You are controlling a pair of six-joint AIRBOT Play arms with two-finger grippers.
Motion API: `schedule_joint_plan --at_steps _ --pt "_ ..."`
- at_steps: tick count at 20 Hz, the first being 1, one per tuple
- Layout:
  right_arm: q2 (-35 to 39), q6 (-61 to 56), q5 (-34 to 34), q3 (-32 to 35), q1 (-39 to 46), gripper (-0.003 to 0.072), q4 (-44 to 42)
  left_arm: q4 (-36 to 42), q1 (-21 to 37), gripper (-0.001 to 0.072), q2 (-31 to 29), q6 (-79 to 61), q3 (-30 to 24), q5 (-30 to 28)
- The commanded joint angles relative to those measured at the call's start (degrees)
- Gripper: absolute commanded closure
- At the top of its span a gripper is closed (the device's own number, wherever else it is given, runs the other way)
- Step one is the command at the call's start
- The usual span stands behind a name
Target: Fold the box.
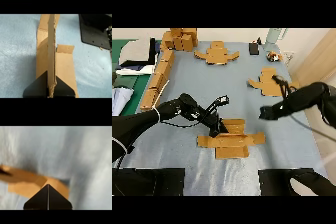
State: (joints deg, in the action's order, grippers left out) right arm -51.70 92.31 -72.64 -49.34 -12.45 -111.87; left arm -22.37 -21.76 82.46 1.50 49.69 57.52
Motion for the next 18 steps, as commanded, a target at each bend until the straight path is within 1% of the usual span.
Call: schedule_joint_plan --at_steps 1,3,5,7,9,10,11,12,15,18 --pt "12.37 -10.95 -1.33 8.04 -16.98 0.0685 2.84 0.07 -0.02 0.0695 0.00 0.00 0.00 -0.04" --pt "19.02 -16.52 7.41 16.04 -30.18 0.0684 5.05 0.07 -0.02 0.0695 0.00 0.00 0.00 -0.07" --pt "21.86 -16.65 13.92 22.47 -41.75 0.0684 10.60 0.07 -0.04 0.0695 0.00 0.00 0.00 -0.07" --pt "20.72 -16.65 18.47 25.33 -51.01 0.0684 18.71 0.07 -0.04 0.0695 0.00 0.00 0.00 -0.02" --pt "16.92 -16.63 19.91 25.38 -58.10 0.0672 29.33 0.07 -0.04 0.0695 0.00 0.00 0.00 -0.04" --pt "14.36 -16.61 20.39 25.38 -60.46 0.0414 34.75 0.07 -0.04 0.0695 0.00 0.00 0.00 -0.07" --pt "11.93 -16.61 21.14 25.38 -61.68 0.0039 37.24 0.07 -0.04 0.0694 0.00 0.00 0.00 -0.07" --pt "9.51 -15.91 22.08 25.38 -62.34 -0.0005 37.99 0.07 -0.04 0.0695 0.00 0.00 0.00 -0.07" --pt "3.87 -15.15 23.78 25.35 -62.31 -0.0004 39.80 0.07 -0.04 0.0695 0.00 0.00 0.00 -0.04" --pt "2.45 -15.34 24.79 25.35 -62.25 -0.0003 43.69 0.07 -0.04 0.0694 0.00 0.00 0.00 -0.07"
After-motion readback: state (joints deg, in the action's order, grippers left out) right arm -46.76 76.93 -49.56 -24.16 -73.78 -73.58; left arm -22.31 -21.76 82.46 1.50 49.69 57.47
